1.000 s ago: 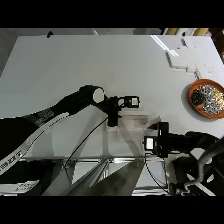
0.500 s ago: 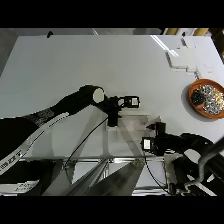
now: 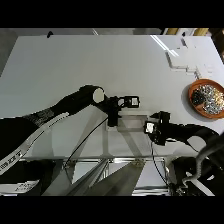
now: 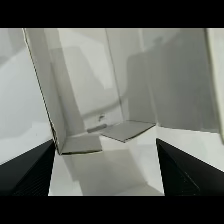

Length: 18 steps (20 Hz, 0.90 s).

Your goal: Fold the box and place the chain.

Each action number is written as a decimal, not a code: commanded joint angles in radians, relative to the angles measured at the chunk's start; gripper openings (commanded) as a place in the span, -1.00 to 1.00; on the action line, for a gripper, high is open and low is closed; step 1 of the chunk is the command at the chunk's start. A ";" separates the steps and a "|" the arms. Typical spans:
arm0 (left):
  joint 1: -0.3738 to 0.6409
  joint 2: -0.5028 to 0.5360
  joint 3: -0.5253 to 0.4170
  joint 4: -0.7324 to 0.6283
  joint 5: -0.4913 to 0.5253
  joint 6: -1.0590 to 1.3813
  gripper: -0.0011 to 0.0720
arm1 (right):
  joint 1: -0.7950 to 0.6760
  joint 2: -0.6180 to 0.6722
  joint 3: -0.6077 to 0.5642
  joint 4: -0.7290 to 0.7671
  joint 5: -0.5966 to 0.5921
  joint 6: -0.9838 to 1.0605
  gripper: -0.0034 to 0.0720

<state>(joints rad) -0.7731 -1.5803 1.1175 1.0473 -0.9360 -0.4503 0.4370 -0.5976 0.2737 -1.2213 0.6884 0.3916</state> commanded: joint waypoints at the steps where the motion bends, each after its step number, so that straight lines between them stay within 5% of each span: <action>1: 0.000 -0.001 0.000 0.000 0.000 0.001 -0.94 | -0.074 -0.048 0.024 0.124 0.016 -0.136 0.90; 11: 0.000 -0.001 0.000 0.000 0.000 0.000 -0.94 | -0.303 -0.184 0.053 0.440 0.138 -0.595 0.91; 18: 0.000 -0.001 0.000 0.000 0.000 0.000 -0.94 | -0.331 -0.293 0.053 0.521 0.148 -0.690 0.91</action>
<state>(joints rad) -0.7731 -1.5803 1.1175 1.0473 -0.9360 -0.4507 0.1158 -0.8436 0.3260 -0.7574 0.8246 -0.2394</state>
